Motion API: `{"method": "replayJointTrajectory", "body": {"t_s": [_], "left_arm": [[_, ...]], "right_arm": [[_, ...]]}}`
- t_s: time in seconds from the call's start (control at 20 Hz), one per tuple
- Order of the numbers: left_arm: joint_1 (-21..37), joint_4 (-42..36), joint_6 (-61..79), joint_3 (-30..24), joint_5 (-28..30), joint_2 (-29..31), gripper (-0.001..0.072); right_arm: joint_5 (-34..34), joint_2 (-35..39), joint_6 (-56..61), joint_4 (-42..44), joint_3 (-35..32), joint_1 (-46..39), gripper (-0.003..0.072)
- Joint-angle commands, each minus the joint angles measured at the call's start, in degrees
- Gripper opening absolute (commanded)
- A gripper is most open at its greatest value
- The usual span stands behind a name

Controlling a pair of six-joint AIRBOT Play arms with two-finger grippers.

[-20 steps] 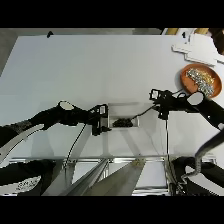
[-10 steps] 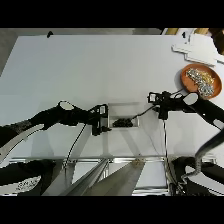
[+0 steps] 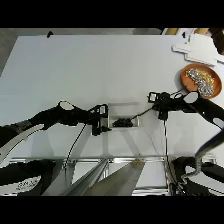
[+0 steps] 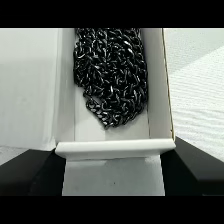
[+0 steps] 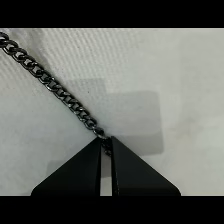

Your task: Fold the box and place the chain.

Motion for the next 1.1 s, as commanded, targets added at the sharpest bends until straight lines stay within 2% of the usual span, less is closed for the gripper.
{"method": "replayJointTrajectory", "body": {"t_s": [0.0,0.2,0.35,0.55,0.7,0.9,1.05], "left_arm": [[0.00,0.00,0.00,-0.02,0.02,0.02,0.0012],[0.00,0.00,0.00,-0.02,0.02,0.02,0.0012],[0.00,0.00,0.00,-0.02,0.00,0.02,0.0012],[0.00,0.00,0.00,-0.02,0.02,0.02,0.0012],[0.00,0.02,0.00,-0.02,0.02,0.02,0.0012],[0.00,0.02,0.00,-0.02,0.00,0.02,0.0012],[0.00,0.02,0.00,-0.02,0.02,0.02,0.0012]], "right_arm": [[3.56,1.16,-1.42,0.31,0.02,0.04,0.0017],[7.93,5.11,-1.01,-0.22,0.02,0.04,0.0017],[15.28,9.62,5.79,-0.17,0.02,0.04,0.0016],[26.95,16.15,9.01,4.61,-0.02,0.04,0.0016],[32.94,21.79,8.98,12.22,-0.04,0.07,0.0016],[36.54,27.26,8.98,25.86,-0.04,0.11,0.0016],[33.51,27.96,8.98,30.36,-0.04,4.22,0.0016]]}}
